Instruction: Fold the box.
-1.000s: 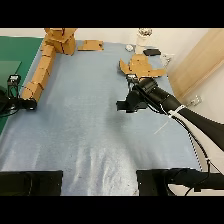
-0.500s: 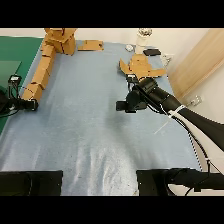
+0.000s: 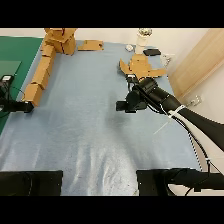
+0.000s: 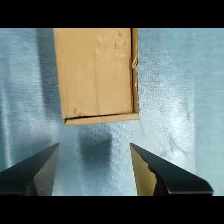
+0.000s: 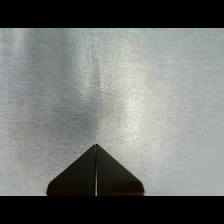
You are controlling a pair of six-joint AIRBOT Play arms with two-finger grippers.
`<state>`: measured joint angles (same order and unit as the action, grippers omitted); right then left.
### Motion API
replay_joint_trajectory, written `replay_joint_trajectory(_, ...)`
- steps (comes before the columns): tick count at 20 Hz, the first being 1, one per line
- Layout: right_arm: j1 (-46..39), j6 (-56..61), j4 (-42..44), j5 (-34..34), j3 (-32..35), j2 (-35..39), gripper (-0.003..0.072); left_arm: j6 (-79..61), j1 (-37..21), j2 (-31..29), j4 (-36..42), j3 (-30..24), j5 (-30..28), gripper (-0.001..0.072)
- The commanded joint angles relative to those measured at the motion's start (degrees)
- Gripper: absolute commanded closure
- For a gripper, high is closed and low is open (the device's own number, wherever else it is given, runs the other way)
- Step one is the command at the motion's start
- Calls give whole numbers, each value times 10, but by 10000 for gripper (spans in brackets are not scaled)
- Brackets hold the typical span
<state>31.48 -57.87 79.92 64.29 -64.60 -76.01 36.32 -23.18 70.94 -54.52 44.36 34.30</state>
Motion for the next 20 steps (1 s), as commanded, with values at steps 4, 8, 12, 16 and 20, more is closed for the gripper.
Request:
replay_joint_trajectory(4,0,0,8,-4,-1,0,682,50,-11,-105,-8,2,128,7)
replay_joint_trajectory(8,0,-14,49,-13,-1,-1,682,106,20,-183,-1,3,238,696)
replay_joint_trajectory(12,0,-64,137,-83,-3,-4,682,232,174,-193,15,46,268,697)
replay_joint_trajectory(16,-1,-89,155,-48,-82,-63,682,342,342,-89,-27,166,270,697)
replay_joint_trajectory(20,-1,-93,156,1,-183,-135,682,386,424,25,-29,228,264,697)
